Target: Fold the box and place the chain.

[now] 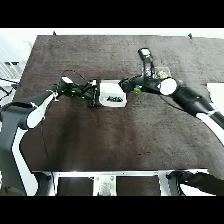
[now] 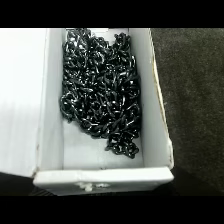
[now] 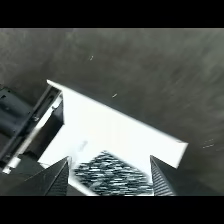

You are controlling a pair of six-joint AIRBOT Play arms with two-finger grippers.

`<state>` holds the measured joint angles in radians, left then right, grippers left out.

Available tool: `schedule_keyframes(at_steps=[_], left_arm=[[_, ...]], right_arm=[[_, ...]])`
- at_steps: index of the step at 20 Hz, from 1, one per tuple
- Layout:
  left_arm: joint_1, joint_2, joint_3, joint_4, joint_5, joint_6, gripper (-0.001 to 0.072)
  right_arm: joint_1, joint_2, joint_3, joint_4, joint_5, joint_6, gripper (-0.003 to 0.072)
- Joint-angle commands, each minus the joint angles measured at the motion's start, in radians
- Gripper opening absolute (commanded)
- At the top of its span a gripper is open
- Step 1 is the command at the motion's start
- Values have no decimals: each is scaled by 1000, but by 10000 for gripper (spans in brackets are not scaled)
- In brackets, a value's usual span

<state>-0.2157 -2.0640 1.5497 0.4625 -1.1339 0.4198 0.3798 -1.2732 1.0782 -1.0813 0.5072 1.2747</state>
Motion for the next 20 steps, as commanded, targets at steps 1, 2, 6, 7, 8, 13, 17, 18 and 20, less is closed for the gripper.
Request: schedule_keyframes(at_steps=[1,2,6,7,8,13,17,18,20], left_arm=[[-1,0,0,0,-1,0,277],[-1,0,0,0,0,0,277],[-1,0,0,0,0,0,277],[-1,0,0,0,0,0,276],[-1,0,0,0,0,0,277],[-1,0,0,0,0,0,277],[-1,0,0,0,0,0,277],[-1,0,0,0,0,0,277],[-1,0,0,0,0,0,277]], right_arm=[[-81,100,0,-85,48,-48,498],[-117,106,0,-64,55,-95,292],[-262,64,3,285,119,-477,102],[-301,35,9,380,161,-568,77],[-334,2,17,463,212,-660,77],[-388,-214,142,600,321,-835,34],[-374,-399,317,603,399,-864,58],[-369,-433,356,601,424,-866,58],[-360,-494,424,599,495,-868,65]])
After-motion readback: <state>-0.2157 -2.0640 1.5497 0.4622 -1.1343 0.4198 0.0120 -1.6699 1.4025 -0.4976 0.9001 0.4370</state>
